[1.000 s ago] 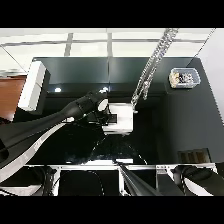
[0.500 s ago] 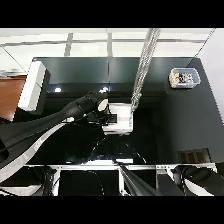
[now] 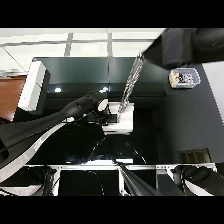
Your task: Fold the box and place the chain.
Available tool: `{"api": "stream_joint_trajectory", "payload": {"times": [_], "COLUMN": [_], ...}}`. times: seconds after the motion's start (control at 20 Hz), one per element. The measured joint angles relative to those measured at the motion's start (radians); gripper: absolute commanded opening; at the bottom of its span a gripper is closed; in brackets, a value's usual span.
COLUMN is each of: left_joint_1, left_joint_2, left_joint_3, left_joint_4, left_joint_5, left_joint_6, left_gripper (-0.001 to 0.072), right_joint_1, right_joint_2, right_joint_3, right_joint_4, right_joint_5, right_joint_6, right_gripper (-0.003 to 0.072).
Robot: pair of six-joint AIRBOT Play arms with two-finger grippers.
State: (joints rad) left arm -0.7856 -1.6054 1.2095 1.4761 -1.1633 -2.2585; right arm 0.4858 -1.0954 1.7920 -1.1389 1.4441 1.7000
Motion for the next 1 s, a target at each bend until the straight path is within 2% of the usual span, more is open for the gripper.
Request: {"api": "stream_joint_trajectory", "payload": {"times": [0.25,0.75,0.9,1.0], "left_joint_1": [0.001,0.001,0.001,0.0], "left_joint_2": [0.0,0.0,0.0,0.0], "left_joint_3": [0.0,0.0,0.0,0.0], "left_joint_4": [0.0,0.0,0.0,0.0], "left_joint_5": [0.0,0.0,0.0,0.0], "left_joint_6": [0.0,0.0,0.0,0.0], "left_gripper": [0.0027,0.0026,0.0027,0.0027], "right_joint_1": [0.039,0.105,0.107,0.108], "right_joint_2": [0.0,0.0,0.0,0.0], "right_joint_3": [-0.093,-0.294,-0.408,-0.52], "right_joint_4": [-0.095,-0.118,-0.116,-0.091], "right_joint_5": [0.045,-0.067,-0.098,-0.169], "right_joint_6": [0.021,0.034,0.045,0.051], "right_gripper": [0.0014,0.0015,0.0015,0.0015]}}
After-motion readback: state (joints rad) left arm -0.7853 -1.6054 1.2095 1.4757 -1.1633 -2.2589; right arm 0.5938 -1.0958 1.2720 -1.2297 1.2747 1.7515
